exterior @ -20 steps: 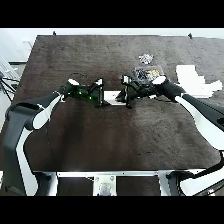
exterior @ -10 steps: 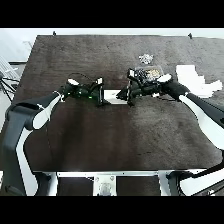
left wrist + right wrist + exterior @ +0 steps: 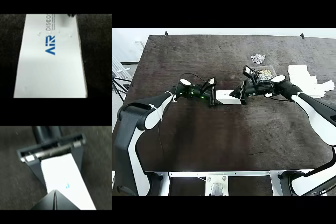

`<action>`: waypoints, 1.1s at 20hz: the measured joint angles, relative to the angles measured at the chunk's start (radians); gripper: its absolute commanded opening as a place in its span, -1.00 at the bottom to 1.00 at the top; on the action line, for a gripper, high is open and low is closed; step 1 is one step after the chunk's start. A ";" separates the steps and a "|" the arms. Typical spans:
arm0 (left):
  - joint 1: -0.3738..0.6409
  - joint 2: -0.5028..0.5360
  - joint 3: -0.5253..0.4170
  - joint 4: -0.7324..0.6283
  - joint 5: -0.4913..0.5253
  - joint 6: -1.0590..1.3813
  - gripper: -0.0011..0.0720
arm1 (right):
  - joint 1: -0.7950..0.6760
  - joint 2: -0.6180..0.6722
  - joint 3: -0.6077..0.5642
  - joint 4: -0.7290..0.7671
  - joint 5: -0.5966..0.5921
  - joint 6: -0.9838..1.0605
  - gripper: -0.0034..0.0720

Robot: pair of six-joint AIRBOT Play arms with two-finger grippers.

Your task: Fold the box and place the chain.

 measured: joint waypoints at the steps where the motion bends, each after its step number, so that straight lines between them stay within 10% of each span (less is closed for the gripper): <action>1: 0.000 0.000 0.000 0.000 0.000 0.000 0.16 | 0.000 -0.009 0.000 -0.006 -0.002 0.014 -0.90; 14: 0.000 0.000 0.000 0.002 -0.003 0.003 0.16 | 0.028 -0.024 0.016 -0.127 -0.009 0.127 -0.90; 22: 0.001 0.000 0.000 0.000 -0.002 0.000 0.16 | -0.044 0.272 -0.018 0.014 0.039 0.127 -0.91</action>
